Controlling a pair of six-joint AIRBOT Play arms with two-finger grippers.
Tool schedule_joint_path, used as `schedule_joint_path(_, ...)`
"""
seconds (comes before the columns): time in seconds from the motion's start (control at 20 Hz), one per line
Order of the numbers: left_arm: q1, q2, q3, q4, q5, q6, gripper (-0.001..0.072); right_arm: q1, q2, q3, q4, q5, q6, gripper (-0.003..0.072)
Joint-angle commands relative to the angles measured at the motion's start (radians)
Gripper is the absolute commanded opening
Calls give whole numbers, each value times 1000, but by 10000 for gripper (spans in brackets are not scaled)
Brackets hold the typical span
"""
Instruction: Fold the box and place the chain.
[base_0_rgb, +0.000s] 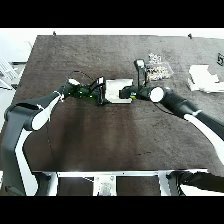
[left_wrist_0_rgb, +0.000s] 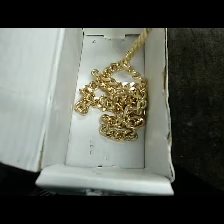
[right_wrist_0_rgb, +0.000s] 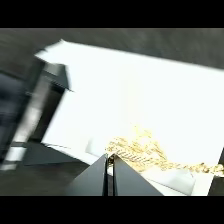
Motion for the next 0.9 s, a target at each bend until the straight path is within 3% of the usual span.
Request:
schedule_joint_path(0.0,1,1,0,0,0,0,514,1,-117,-21,24,-71,5,54)
schedule_joint_path(0.1,1,1,0,0,0,0,514,-6,-98,-14,22,-64,-7,509)
schedule_joint_path(0.35,1,1,0,0,0,0,515,-135,30,-10,-12,-64,-9,495)
schedule_joint_path(0.5,1,1,0,0,0,0,514,-278,30,-10,-9,-64,6,496)
schedule_joint_path(0.65,1,1,0,0,0,0,514,-408,-72,61,19,21,-25,499)
schedule_joint_path(0.85,1,1,0,0,0,0,514,-478,-297,319,81,237,-231,498)
